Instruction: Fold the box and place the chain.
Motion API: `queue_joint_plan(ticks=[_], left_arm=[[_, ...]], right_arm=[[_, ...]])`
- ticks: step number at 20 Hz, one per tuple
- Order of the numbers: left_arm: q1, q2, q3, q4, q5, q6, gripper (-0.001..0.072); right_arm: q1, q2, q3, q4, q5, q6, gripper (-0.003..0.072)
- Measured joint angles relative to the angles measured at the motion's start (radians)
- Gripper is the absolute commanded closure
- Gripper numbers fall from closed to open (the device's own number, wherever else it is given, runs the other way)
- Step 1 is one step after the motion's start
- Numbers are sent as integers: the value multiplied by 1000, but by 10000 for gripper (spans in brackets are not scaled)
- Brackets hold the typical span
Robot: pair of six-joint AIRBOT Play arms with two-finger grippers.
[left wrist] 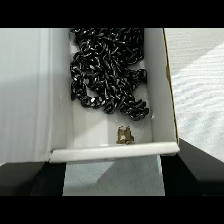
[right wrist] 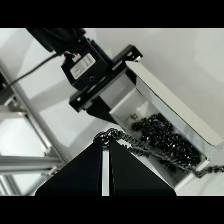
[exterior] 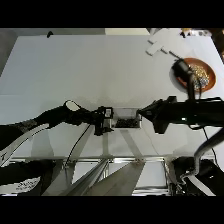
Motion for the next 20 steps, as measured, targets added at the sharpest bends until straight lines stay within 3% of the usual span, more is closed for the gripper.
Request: queue_joint_plan(ticks=[10, 12, 14, 15, 19, 20], left_arm=[[0, 0, 0, 0, 0, 0, 697], [0, 0, 0, 0, 0, 0, 697], [0, 0, 0, 0, 0, 0, 697], [0, 0, 0, 0, 0, 0, 697], [0, 0, 0, 0, 0, 0, 697], [0, 0, 0, 0, 0, 0, 697]], right_arm=[[121, -361, -1, -127, -71, 4, 629], [124, -385, -1, -131, -71, 4, 617], [124, -394, -1, -132, -63, 3, 418], [124, -393, 0, -132, -52, -3, 386], [93, -318, 26, -131, 2, -37, 402], [70, -286, 39, -132, 25, -43, 457]])
